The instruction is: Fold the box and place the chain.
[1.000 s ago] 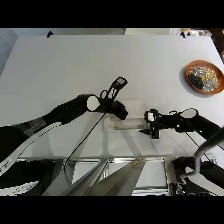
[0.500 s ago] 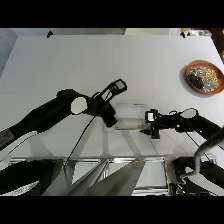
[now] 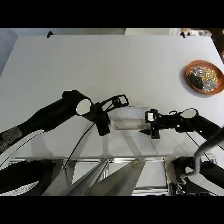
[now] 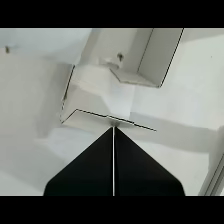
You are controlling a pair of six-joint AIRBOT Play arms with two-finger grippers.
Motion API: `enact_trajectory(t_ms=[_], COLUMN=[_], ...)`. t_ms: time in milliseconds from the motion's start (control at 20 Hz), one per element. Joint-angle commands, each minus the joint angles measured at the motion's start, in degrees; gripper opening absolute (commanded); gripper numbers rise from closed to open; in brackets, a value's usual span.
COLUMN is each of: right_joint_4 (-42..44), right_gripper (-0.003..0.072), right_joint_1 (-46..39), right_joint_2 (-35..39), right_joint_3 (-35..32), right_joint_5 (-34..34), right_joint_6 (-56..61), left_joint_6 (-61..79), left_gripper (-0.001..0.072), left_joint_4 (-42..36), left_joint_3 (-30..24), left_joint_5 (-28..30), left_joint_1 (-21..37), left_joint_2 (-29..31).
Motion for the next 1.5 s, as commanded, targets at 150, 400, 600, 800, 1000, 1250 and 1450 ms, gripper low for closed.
enact_trajectory(t_ms=[150,400,600,800,1000,1250,1450], right_joint_4=[0.02,0.02,0.02,0.02,0.02,0.02,0.02], right_gripper=[0.0406,0.0406,0.0406,0.0406,0.0406,0.0406,0.0406], right_joint_1=[0.00,0.00,0.00,0.00,0.00,0.00,0.00], right_joint_2=[0.04,0.04,0.04,0.04,0.04,0.04,0.04], right_joint_3=[0.00,0.00,0.00,0.00,0.00,0.00,0.00], right_joint_5=[0.04,0.04,0.02,0.02,0.04,0.04,0.02], right_joint_6=[0.00,0.00,0.00,0.00,0.00,0.00,0.00], left_joint_6=[0.74,7.82,20.50,21.64,21.11,21.46,27.54], left_gripper=[0.0001,0.0003,0.0004,0.0003,0.0002,0.0003,0.0052], left_joint_4=[5.25,-0.55,-16.44,-18.29,-12.79,-10.14,-11.45], left_joint_3=[0.04,0.09,0.09,0.09,-0.04,-3.96,-5.62], left_joint_5=[-4.92,4.76,7.41,6.27,0.44,-1.36,-0.44], left_joint_1=[1.27,1.70,1.68,1.70,2.75,5.44,6.19], left_joint_2=[3.48,11.26,5.14,-2.69,-3.54,-3.45,-3.15])
